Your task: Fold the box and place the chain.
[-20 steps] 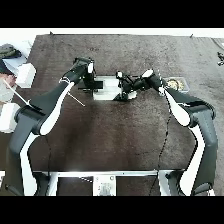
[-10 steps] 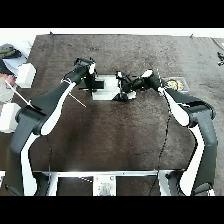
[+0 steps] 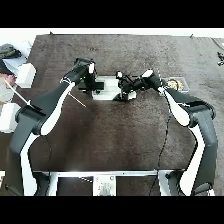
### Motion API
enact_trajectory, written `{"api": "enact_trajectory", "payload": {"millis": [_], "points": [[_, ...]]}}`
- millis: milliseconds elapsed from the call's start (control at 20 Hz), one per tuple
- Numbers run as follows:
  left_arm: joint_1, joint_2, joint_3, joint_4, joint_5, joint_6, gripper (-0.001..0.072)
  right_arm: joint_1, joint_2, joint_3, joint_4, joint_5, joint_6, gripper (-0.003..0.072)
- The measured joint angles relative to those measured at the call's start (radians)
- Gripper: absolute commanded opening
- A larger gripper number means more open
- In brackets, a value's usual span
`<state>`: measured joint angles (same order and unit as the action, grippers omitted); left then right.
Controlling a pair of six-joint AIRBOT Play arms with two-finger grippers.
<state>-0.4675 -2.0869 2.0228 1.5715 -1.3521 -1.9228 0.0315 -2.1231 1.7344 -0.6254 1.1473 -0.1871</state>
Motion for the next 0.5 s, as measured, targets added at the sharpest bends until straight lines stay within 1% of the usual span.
{"api": "enact_trajectory", "payload": {"millis": [150,300,500], "points": [[0.003,0.035,0.003,-0.001,-0.038,0.107,0.0440,0.000,0.000,0.000,0.000,0.000,0.000,0.0355],[0.002,0.095,0.004,-0.013,-0.074,0.230,0.0441,0.000,0.000,0.000,0.000,-0.001,0.000,0.0355],[0.006,0.196,0.000,-0.028,-0.078,0.377,0.0440,0.000,0.000,0.000,0.000,-0.002,0.000,0.0355]]}}
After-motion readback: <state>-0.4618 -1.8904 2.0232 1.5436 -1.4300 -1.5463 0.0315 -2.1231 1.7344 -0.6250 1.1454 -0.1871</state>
